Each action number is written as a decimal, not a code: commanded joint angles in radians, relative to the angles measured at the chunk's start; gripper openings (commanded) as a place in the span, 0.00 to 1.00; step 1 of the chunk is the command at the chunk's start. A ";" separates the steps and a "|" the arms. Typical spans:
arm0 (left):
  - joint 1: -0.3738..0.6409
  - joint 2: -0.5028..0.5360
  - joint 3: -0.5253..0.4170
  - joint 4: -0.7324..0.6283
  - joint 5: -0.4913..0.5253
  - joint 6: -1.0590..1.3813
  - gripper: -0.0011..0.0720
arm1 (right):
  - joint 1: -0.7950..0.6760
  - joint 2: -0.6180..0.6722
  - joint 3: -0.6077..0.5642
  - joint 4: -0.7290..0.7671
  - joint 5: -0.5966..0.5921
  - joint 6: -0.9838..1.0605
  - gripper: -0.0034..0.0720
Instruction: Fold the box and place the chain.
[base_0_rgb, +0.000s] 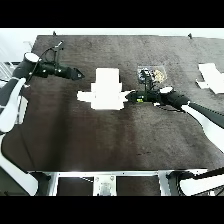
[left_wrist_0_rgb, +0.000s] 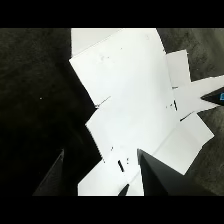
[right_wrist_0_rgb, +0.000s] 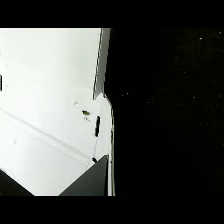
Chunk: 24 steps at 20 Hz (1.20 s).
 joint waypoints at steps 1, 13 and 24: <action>-0.049 -0.137 0.208 0.113 -0.097 -0.124 0.73 | 0.001 0.000 -0.001 0.000 0.002 0.000 0.05; -0.103 -0.293 0.306 0.050 -0.069 -0.131 0.73 | 0.008 0.000 -0.002 0.000 0.005 0.000 0.05; -0.123 -0.343 0.306 -0.051 -0.075 -0.083 0.65 | 0.007 0.000 -0.002 0.000 0.010 0.000 0.05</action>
